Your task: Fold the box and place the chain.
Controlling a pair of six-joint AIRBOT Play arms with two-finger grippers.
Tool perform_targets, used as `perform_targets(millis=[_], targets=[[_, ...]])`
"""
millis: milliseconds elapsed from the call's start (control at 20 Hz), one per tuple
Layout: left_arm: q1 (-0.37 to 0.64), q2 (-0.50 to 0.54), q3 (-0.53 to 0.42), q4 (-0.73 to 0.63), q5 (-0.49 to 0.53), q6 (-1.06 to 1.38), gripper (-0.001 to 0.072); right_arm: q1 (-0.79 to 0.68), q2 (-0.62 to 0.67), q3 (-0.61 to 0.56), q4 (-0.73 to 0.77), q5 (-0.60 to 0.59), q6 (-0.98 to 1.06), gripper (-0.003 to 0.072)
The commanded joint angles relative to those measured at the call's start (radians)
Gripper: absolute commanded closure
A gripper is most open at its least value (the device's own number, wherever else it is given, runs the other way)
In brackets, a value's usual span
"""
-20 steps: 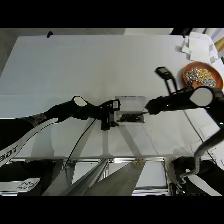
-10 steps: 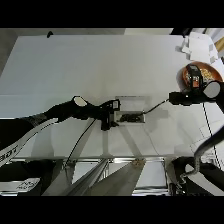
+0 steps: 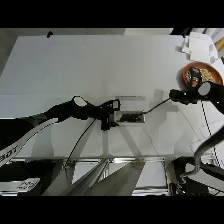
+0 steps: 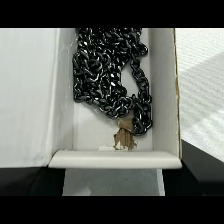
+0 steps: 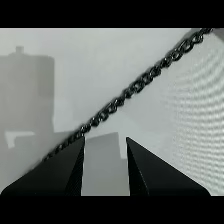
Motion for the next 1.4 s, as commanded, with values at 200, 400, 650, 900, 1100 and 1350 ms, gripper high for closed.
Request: perform_targets(millis=[200, 400, 650, 900, 1100, 1350], targets=[[0.000, 0.000, 0.000, 0.000, 0.001, 0.000, 0.0388, -0.003, -0.062, 0.001, 0.001, -0.095, 0.019, 0.0388], [0.000, 0.000, 0.000, 0.000, 0.001, 0.000, 0.0388, -0.003, -0.072, 0.001, 0.001, -0.093, 0.018, 0.0394], [0.000, 0.000, 0.000, 0.000, 0.001, 0.000, 0.0388, -0.003, -0.072, 0.001, 0.002, -0.075, 0.015, 0.0500], [0.000, 0.000, 0.000, 0.000, 0.001, 0.000, 0.0388, -0.003, -0.072, 0.001, 0.000, -0.065, 0.007, 0.0577], [0.000, 0.000, 0.000, 0.000, 0.001, 0.000, 0.0388, -0.003, -0.072, 0.001, 0.000, -0.061, 0.007, 0.0607], [0.000, 0.000, 0.000, 0.000, 0.001, 0.000, 0.0388, -0.003, -0.072, 0.001, 0.000, -0.038, -0.006, 0.0668]])
